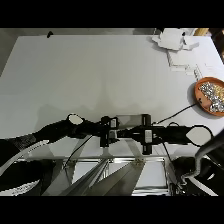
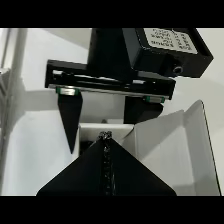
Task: Fold the box and place the chain.
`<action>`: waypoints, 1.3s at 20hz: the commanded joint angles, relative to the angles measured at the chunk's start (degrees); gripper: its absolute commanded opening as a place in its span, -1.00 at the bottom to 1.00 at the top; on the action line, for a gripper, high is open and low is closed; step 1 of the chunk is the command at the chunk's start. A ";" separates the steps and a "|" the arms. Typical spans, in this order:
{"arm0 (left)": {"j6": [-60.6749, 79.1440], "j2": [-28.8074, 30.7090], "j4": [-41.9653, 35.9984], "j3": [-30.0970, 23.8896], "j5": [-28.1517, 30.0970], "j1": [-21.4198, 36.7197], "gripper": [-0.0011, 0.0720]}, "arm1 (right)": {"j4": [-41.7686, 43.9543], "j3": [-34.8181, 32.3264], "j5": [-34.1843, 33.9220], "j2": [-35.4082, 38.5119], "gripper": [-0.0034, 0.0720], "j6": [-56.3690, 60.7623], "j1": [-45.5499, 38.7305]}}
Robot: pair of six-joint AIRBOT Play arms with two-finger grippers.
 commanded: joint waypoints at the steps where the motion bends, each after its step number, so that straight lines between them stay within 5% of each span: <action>1: 0.00 0.04 0.00 0.02 0.00 -0.04 -0.40 | -0.13 0.00 -6.78 -5.79 -0.88 0.09 3.45; 4: 0.02 0.04 0.00 0.02 0.00 -0.04 -0.40 | -6.47 0.20 -6.27 -5.49 -0.59 0.15 3.15; 10: 0.02 0.04 0.00 0.02 0.00 -0.04 -0.40 | -26.36 2.29 10.78 3.41 -0.60 0.66 -15.21; 14: 0.02 0.04 0.00 0.02 -0.02 -0.04 -0.40 | -44.22 2.14 11.89 1.31 -0.60 -2.03 -28.92; 26: 0.00 0.04 0.00 0.02 -0.02 -0.04 -0.40 | -34.40 2.14 8.24 -17.77 -0.60 -7.63 -31.10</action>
